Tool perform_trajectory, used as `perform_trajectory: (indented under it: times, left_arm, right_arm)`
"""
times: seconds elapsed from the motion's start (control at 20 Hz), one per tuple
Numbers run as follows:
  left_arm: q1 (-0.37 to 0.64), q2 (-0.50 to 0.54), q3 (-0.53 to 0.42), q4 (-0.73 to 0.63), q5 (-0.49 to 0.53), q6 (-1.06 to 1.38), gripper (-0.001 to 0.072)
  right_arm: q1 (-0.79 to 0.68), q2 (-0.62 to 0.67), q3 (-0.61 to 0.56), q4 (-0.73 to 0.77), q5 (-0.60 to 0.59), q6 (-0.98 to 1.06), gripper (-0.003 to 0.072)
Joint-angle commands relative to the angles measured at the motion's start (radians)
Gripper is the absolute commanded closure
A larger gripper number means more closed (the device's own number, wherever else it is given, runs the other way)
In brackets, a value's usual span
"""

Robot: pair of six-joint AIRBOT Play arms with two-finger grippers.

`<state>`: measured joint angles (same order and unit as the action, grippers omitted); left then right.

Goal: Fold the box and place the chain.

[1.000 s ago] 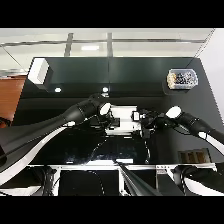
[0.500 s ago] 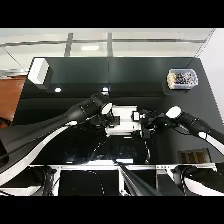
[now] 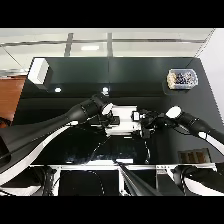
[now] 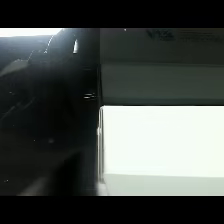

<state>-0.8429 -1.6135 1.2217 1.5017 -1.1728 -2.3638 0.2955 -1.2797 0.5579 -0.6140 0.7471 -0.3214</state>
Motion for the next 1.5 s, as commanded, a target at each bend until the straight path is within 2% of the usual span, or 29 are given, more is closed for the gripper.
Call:
perform_trajectory:
  times: [0.0, 1.45]
  left_arm:
    - [-0.004, 0.000, 0.001, 0.000, 0.004, 0.000, 0.0667]
    - [-0.009, 0.000, 0.001, 0.001, 0.010, 0.000, 0.0681]
  right_arm:
    - [0.000, 0.000, 0.000, 0.000, 0.000, 0.000, 0.0558]
    - [0.002, 0.000, 0.000, 0.011, 0.001, 0.015, 0.0559]
